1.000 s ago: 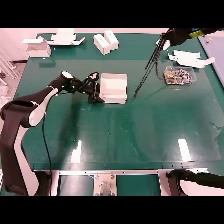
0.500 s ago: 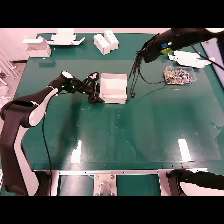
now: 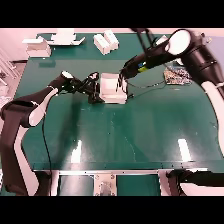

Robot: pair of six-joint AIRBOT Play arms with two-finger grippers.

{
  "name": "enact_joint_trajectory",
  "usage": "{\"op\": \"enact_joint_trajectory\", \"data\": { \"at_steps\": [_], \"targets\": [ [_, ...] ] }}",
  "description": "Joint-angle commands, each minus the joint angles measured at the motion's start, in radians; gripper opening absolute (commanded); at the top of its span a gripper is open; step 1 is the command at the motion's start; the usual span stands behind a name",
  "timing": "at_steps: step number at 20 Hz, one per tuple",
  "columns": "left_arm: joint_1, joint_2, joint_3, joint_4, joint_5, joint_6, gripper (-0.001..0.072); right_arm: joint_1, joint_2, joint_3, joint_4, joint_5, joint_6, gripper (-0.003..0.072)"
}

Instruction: Fold the box and place the chain.

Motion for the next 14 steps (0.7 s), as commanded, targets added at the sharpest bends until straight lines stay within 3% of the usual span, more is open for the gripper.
{"op": "enact_joint_trajectory", "data": {
  "at_steps": [1,10,11,12,14],
  "targets": [
    [0.001,0.001,0.000,0.000,-0.001,0.000,0.0541,0.023,-0.051,-0.060,0.046,-0.040,-0.003,0.0006],
    [0.001,0.001,0.000,0.000,0.000,0.000,0.0541,0.029,-0.102,-0.128,0.041,-0.126,-0.019,0.0008],
    [0.001,0.001,0.000,0.000,0.000,0.000,0.0541,0.026,-0.105,-0.128,0.037,-0.132,-0.019,0.0019],
    [0.001,0.001,0.000,0.000,-0.001,0.000,0.0541,0.023,-0.105,-0.128,0.024,-0.138,-0.019,0.0109],
    [0.001,0.001,0.000,0.000,0.000,0.000,0.0541,0.016,-0.105,-0.128,-0.019,-0.143,-0.018,0.0142]
  ]
}}
